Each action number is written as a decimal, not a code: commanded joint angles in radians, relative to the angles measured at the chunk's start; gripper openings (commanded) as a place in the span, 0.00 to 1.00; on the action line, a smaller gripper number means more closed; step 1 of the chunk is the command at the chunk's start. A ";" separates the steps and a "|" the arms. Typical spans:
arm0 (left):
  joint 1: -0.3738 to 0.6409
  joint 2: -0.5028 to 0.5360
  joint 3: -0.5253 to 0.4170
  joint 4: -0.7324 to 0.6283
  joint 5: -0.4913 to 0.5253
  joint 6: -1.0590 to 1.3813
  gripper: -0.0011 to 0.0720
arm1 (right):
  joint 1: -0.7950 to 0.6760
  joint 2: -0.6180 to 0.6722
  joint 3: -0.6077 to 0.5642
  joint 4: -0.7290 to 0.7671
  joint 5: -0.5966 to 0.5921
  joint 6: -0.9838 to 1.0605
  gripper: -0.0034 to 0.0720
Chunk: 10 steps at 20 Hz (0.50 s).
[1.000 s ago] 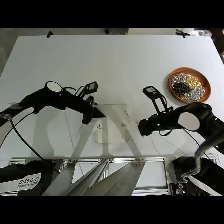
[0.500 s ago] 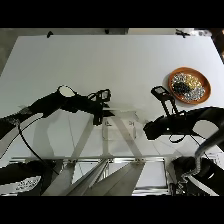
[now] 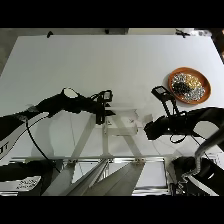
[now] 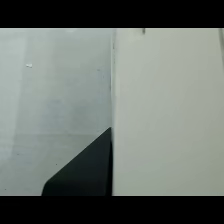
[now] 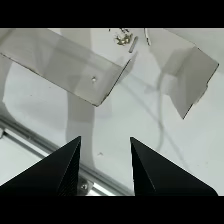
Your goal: Fold the box and place the chain.
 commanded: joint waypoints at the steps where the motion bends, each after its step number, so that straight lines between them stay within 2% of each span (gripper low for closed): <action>1: -0.001 -0.020 0.000 -0.002 0.021 0.004 0.02 | 0.001 0.001 0.001 -0.010 -0.002 0.000 0.50; 10: -0.001 -0.021 0.000 0.000 0.051 0.003 0.03 | 0.001 0.001 0.001 -0.069 -0.001 -0.010 0.50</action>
